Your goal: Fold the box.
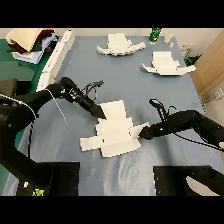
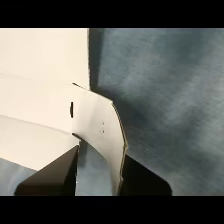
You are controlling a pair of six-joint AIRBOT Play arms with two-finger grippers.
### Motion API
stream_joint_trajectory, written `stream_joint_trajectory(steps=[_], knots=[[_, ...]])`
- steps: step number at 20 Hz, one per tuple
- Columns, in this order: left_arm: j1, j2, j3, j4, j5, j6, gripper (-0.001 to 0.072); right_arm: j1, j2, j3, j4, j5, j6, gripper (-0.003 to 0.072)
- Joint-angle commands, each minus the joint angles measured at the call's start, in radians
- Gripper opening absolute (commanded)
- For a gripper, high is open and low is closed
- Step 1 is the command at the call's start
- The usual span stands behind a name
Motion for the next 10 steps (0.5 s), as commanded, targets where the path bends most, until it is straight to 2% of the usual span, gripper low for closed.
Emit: stream_joint_trajectory(steps=[1,3,4,6,8,10], knots=[[-0.016,0.044,0.015,-0.034,0.051,0.218,0.0013,-0.001,0.001,0.096,-0.351,0.013,0.203,0.0314],[-0.054,0.105,0.014,0.007,0.122,0.281,0.0012,-0.001,0.001,0.179,-0.496,0.000,0.315,0.0315],[-0.077,0.134,0.014,0.058,0.161,0.303,0.0012,-0.001,0.001,0.219,-0.507,-0.010,0.323,0.0315],[-0.122,0.194,-0.016,0.145,0.271,0.309,0.0012,-0.001,0.001,0.301,-0.497,-0.024,0.346,0.0495],[-0.150,0.258,-0.094,0.111,0.356,0.364,0.0010,-0.001,0.001,0.353,-0.507,-0.023,0.408,0.0497],[-0.187,0.354,-0.212,0.063,0.503,0.438,0.0010,0.000,0.001,0.362,-0.510,-0.021,0.443,0.0497]])
